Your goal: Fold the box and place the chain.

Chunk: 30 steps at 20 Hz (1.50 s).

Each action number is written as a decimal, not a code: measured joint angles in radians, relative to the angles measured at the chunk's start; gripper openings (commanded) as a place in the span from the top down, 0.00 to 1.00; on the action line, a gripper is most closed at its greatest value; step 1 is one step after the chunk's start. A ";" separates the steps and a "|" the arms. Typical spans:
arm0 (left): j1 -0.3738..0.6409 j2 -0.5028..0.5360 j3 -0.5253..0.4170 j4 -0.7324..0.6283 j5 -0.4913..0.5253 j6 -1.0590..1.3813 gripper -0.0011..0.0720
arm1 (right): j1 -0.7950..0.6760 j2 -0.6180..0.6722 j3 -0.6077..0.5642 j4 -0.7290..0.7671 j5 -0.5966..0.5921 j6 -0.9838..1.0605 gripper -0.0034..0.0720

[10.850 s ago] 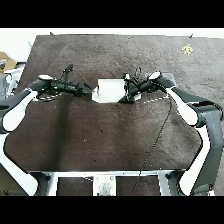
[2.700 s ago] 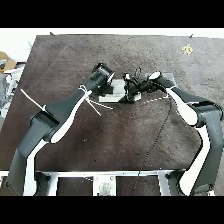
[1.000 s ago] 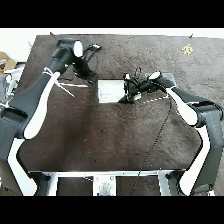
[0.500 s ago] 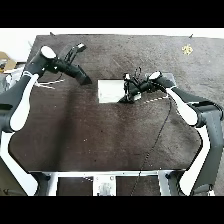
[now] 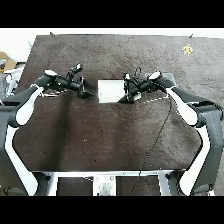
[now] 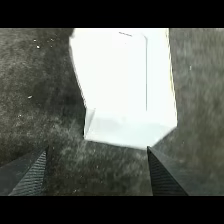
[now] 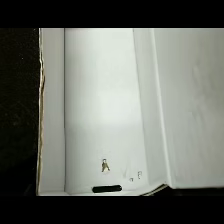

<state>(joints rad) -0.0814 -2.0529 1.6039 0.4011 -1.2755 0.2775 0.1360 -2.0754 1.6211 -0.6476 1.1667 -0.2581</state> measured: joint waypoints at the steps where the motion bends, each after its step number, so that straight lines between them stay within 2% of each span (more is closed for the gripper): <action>1: 0.000 -0.003 -0.002 -0.004 -0.006 0.041 0.00 | 0.000 0.000 0.000 0.000 0.000 0.000 0.28; 5: -0.027 -0.010 -0.006 -0.011 -0.010 0.142 0.00 | 0.000 0.000 0.000 0.000 0.000 0.000 0.28; 14: -0.064 -0.045 -0.007 -0.047 -0.011 0.167 0.00 | 0.000 0.000 0.000 0.000 0.000 0.000 0.28; 23: -0.120 -0.072 -0.007 -0.085 0.084 0.173 0.00 | 0.000 0.000 0.000 0.000 0.000 0.000 0.28; 30: -0.136 -0.086 -0.007 -0.071 0.118 0.204 0.00 | 0.000 0.000 0.000 0.000 0.000 0.000 0.28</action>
<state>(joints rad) -0.2176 -2.1387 1.5967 0.3305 -1.1572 0.4816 0.1360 -2.0754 1.6211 -0.6476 1.1664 -0.2584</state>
